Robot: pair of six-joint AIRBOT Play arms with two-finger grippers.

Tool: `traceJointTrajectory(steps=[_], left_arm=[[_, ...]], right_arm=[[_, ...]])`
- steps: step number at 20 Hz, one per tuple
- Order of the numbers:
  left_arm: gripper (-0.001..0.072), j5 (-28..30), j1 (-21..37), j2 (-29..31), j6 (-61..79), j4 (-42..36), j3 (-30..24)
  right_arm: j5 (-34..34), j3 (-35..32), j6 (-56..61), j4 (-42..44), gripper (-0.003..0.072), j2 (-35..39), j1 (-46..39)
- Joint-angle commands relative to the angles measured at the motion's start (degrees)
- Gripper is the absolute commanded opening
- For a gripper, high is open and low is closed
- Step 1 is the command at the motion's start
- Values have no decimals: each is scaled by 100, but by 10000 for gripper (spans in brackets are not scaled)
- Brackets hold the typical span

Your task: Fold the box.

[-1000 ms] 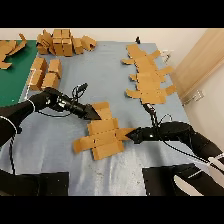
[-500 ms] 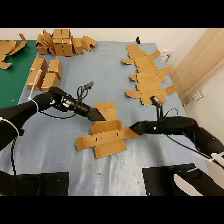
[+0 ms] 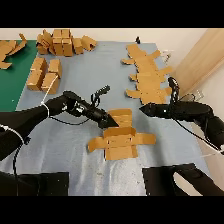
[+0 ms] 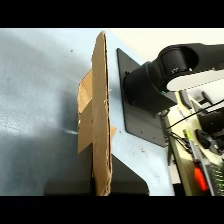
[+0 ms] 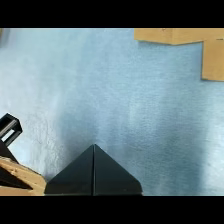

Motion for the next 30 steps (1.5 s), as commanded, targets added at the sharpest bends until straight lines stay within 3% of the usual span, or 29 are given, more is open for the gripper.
traceJointTrajectory(steps=[1, 8, 10, 12, 17, 21, 30], left_arm=[[10, 260, 37, 79, 446, 59, -164], [10, 1394, -105, 1303, 1414, 505, -717], [10, 2214, -229, 1591, 2186, 72, -1143], [11, 2544, -321, 1681, 3088, -382, -1399], [11, 2594, -343, 1539, 2977, -363, -1408], [11, 1722, -354, 1537, 2256, 94, -1408], [11, 1818, -345, 1394, 1888, 365, -1587]], right_arm=[[-31, 63, 153, 42, 4, 0, -13], [-4, 48, 153, 39, 4, -7, -15], [50, -17, 151, 35, 4, -9, -15], [68, -87, 151, 28, 4, -52, -13], [52, -105, 151, 87, 4, -374, -13], [57, -105, 144, 85, 4, -540, -13], [63, -105, 92, 87, 4, -542, -13]])
